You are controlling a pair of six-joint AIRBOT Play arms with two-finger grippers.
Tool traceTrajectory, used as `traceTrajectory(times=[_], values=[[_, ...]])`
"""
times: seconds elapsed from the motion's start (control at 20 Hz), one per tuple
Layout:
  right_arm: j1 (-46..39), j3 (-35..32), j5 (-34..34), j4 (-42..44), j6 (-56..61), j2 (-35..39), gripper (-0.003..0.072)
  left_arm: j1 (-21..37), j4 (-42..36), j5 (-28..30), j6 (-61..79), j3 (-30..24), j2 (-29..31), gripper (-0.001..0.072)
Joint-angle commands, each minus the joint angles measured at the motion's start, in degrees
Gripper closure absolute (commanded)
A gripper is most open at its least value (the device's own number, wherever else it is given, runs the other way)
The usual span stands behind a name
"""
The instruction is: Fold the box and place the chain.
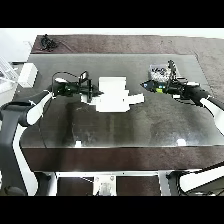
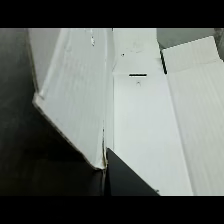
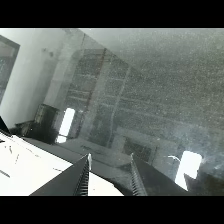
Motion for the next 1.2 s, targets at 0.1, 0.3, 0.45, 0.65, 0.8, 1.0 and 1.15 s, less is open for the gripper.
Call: traceTrajectory(times=[0.1, 0.3, 0.45, 0.65, 0.8, 1.0, 1.15], values=[[-0.7, 0.0, 7.3, 2.3, -0.7, 0.4, 0.0291, 0.0, 0.0, 0.1, -0.1, 0.0, 0.0, 0.0688], [-0.6, -8.6, 11.3, 8.6, -7.3, 10.2, 0.0292, 0.0, -0.7, 0.2, -0.1, 0.0, 0.0, 0.0688], [0.1, -17.1, 10.8, 9.8, -24.2, 19.6, 0.0167, 0.0, -0.7, 0.5, -0.1, 0.0, 0.0, 0.0688], [5.5, -20.2, 8.5, -2.4, -41.7, 22.7, 0.0143, 0.0, -0.7, 0.5, -0.1, 0.0, 0.0, 0.0688], [12.3, -20.2, -5.4, -12.6, -42.0, 22.7, 0.0111, 0.0, -0.7, 0.5, -0.1, 0.0, 0.0, 0.0688], [19.2, -20.2, -14.5, -18.1, -48.3, 22.0, 0.0110, 0.0, -0.7, 0.5, -0.1, 0.0, 0.0, 0.0688], [21.2, -20.2, -14.4, -18.1, -54.0, 20.2, 0.0023, 0.0, -0.7, 0.5, -0.1, 0.0, 0.0, 0.0688]])
